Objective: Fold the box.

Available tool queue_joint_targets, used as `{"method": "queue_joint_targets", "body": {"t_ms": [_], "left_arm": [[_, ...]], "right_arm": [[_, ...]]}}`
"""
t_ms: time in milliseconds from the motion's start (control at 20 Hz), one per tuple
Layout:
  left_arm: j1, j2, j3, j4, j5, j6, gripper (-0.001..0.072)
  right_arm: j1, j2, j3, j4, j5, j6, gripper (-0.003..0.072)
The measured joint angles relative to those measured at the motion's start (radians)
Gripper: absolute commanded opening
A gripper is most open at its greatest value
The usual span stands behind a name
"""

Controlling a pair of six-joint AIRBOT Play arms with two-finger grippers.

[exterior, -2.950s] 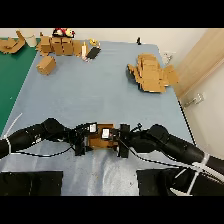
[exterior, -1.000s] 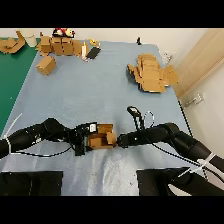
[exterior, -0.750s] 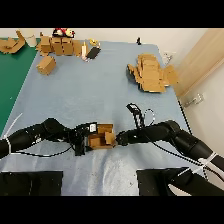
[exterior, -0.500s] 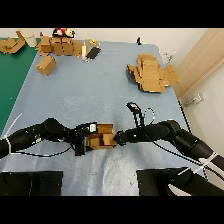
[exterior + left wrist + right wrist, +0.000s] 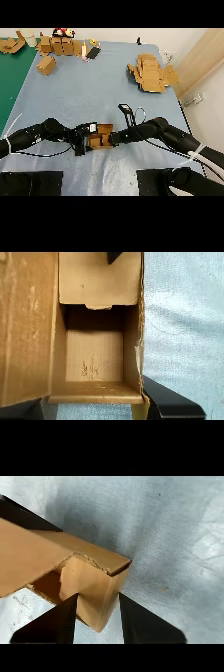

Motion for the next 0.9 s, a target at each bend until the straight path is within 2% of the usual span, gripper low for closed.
{"method": "queue_joint_targets", "body": {"t_ms": [200,450,600,800,900], "left_arm": [[0.000,0.000,0.000,0.000,0.000,0.000,0.0528],[0.000,0.000,0.000,0.000,0.000,0.000,0.0528],[0.000,0.000,0.000,0.000,0.000,0.000,0.0528],[0.000,0.000,0.000,0.000,0.000,0.000,0.0528],[0.000,0.000,0.000,0.000,0.000,0.000,0.0528]], "right_arm": [[0.093,-0.077,0.098,-0.200,-0.074,0.222,0.0414],[0.197,-0.181,0.235,-0.401,-0.247,0.494,0.0413],[0.242,-0.255,0.323,-0.463,-0.341,0.611,0.0413],[0.267,-0.343,0.411,-0.476,-0.414,0.695,0.0403],[0.279,-0.376,0.434,-0.475,-0.442,0.723,0.0315]]}}
